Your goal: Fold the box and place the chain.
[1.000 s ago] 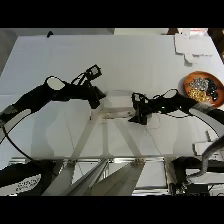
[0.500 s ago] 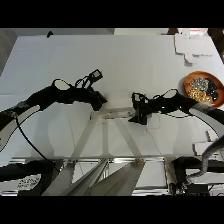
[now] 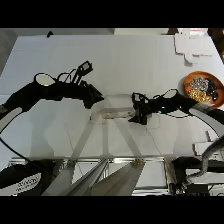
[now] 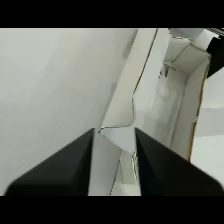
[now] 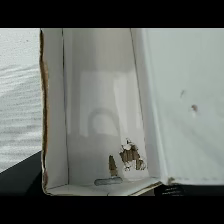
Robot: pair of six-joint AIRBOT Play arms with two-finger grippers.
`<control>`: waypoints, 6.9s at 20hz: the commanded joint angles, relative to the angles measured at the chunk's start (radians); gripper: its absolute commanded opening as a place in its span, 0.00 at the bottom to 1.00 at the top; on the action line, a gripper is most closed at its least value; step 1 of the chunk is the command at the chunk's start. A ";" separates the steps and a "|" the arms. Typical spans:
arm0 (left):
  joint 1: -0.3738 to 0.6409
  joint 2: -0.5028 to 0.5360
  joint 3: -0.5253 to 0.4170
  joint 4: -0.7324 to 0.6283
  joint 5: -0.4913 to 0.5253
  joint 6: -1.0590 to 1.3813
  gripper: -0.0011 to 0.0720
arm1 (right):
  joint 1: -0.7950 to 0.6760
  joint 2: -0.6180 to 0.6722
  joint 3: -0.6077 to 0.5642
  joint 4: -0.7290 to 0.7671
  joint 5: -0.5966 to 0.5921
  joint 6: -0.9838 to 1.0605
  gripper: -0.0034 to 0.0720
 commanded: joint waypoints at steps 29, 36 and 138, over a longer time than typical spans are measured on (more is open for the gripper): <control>-0.106 -0.029 -0.218 0.065 0.119 0.503 0.88 | 0.001 0.000 0.000 0.000 0.001 0.000 0.65; -0.106 -0.029 -0.218 0.086 0.078 0.592 0.62 | 0.001 0.000 0.000 0.000 0.001 0.000 0.65; -0.019 0.117 -0.349 0.317 0.121 -1.008 0.02 | 0.001 0.000 0.000 0.000 0.002 0.000 0.65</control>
